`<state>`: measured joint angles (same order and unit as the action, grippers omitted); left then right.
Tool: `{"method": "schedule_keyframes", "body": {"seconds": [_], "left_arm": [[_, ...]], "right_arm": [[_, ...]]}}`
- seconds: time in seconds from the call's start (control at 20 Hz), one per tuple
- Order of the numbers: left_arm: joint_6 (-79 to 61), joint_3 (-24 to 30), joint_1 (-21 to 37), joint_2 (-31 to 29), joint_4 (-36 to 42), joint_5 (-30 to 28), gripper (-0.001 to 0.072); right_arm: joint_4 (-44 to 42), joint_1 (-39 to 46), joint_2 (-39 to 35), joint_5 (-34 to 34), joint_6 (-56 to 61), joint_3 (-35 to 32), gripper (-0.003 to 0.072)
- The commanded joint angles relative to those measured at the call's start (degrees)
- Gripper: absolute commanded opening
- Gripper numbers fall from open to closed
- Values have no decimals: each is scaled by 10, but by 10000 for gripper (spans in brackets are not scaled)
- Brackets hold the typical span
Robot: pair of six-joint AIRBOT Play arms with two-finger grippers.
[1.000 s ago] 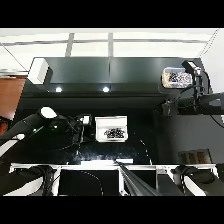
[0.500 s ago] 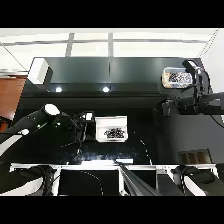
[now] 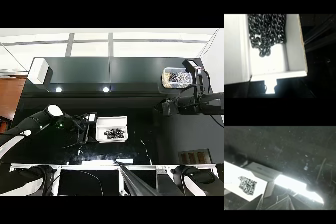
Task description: Fold the box and place the chain.
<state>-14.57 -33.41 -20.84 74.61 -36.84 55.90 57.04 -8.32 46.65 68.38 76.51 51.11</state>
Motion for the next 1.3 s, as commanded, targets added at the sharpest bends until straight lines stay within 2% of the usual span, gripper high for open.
{"method": "schedule_keyframes", "body": {"seconds": [0.0, 0.25, 0.3, 0.4, 0.45, 0.5, 0.55, 0.7, 0.85, 0.95, 1.1, 1.15, 1.25], "left_arm": [[15, -1, -12, 0, 1, -20, 709], [15, -1, -12, 0, 5, -22, 707], [15, -1, -12, 0, 5, -22, 667], [15, -1, -12, 0, 5, -21, 405], [15, -1, -12, 0, 5, -21, 396], [15, -1, -12, 0, 5, -21, 395], [15, -1, -12, 0, 5, -21, 392], [15, -1, -12, 0, 5, -22, 388], [15, -1, -12, 0, 5, -22, 388], [15, -1, -12, 0, 5, -22, 388], [15, -1, -12, 0, 5, -22, 389], [15, -1, -12, 0, 5, -22, 389], [15, -1, -12, 0, 5, -21, 389]], "right_arm": [[0, 0, 0, -1, 0, 0, 377], [0, 0, 0, -1, 0, 0, 377], [0, 0, 0, -1, 0, -2, 377], [-1, -2, 0, -10, 3, -12, 379], [-1, -13, 1, -19, 8, -13, 448], [-3, -32, 1, -36, 5, -13, 698], [-2, -56, 4, -62, -8, -12, 720], [-39, -79, 67, -135, -13, -2, 720], [-136, -84, 176, -174, -138, 31, 719], [-202, -84, 233, -148, -280, 38, 718], [-211, -104, 292, -24, -435, 37, 718], [-204, -115, 301, -8, -456, 37, 717], [-201, -130, 303, -34, -480, 38, 717]]}}
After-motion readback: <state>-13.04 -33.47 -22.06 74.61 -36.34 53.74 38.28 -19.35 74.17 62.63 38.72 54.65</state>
